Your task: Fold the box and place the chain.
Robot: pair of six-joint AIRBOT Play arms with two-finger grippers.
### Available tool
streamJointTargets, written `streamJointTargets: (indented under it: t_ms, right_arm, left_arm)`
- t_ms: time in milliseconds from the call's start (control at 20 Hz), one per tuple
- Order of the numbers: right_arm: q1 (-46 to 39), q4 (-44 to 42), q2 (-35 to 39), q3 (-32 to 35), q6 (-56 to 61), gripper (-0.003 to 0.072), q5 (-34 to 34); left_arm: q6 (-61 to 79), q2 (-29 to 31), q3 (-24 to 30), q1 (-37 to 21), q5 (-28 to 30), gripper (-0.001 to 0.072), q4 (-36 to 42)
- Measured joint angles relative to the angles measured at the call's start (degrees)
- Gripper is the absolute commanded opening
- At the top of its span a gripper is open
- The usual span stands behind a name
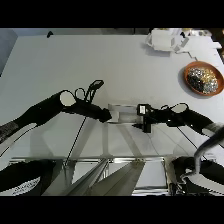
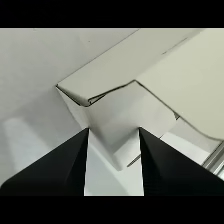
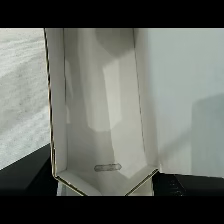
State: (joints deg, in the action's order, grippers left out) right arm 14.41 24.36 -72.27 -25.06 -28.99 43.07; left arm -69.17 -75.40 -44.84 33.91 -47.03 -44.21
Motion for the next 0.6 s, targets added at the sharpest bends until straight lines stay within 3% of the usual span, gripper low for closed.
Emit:
streamJointTargets:
  t_ms: [100,600]
  right_arm:
    - [0.0,0.0,0.0,0.0,0.0,0.0411,0.0]
    - [0.0,0.0,0.0,0.0,0.0,0.0411,0.0]
  left_arm:
    - [-1.7,-0.3,0.0,0.9,0.9,0.0396,-0.3]
    - [-15.7,-0.7,-2.4,4.8,2.4,0.0396,-10.6]
